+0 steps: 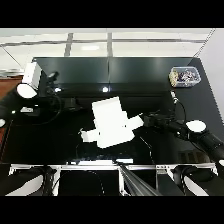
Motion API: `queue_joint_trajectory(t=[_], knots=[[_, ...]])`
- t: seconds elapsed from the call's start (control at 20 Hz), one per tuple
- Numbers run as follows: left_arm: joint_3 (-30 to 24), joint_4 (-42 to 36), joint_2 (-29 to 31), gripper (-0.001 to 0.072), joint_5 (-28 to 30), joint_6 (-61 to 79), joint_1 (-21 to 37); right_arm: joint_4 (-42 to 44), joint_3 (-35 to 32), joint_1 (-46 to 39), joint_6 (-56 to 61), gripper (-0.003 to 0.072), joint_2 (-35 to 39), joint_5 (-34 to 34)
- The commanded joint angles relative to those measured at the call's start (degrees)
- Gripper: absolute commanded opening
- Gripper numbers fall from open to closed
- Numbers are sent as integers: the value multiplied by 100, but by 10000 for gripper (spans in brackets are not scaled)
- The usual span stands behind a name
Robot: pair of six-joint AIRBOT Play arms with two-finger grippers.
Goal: Fold the box and place the chain.
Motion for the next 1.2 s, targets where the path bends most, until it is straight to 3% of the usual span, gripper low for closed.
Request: queue_joint_trajectory(t=[0.0, 0.15, 0.25, 0.55, 0.7, 0.8, 0.9, 0.95, 1.15], knots=[[55, -2396, -914, 707, -726, 1582, -42, 120, -98, 280, -35, 20, 17, -361], [221, -2146, -1593, 707, -1104, 1580, -354, 120, -98, 280, -35, 20, 17, -350], [227, -2090, -1821, 706, -1062, 1582, -590, 122, -98, 280, -35, 20, 17, -352], [243, -2426, -2146, 706, -1108, 2662, -892, 122, -98, 280, -31, 20, 17, -354], [354, -1976, -2146, 688, -1126, 2719, -883, 120, -98, 280, -31, 20, 17, -352], [437, -1982, -2166, 598, -1296, 2997, -881, 120, -98, 280, -31, 20, 17, -352], [588, -1974, -2267, 598, -1735, 3416, -881, 120, -98, 280, -31, 20, 17, -352], [667, -1937, -2332, 563, -1858, 3410, -879, 120, -98, 280, -31, 20, 17, -350], [960, -1899, -2629, 194, -2124, 3368, -885, 118, -98, 280, -33, 20, 17, -348]])
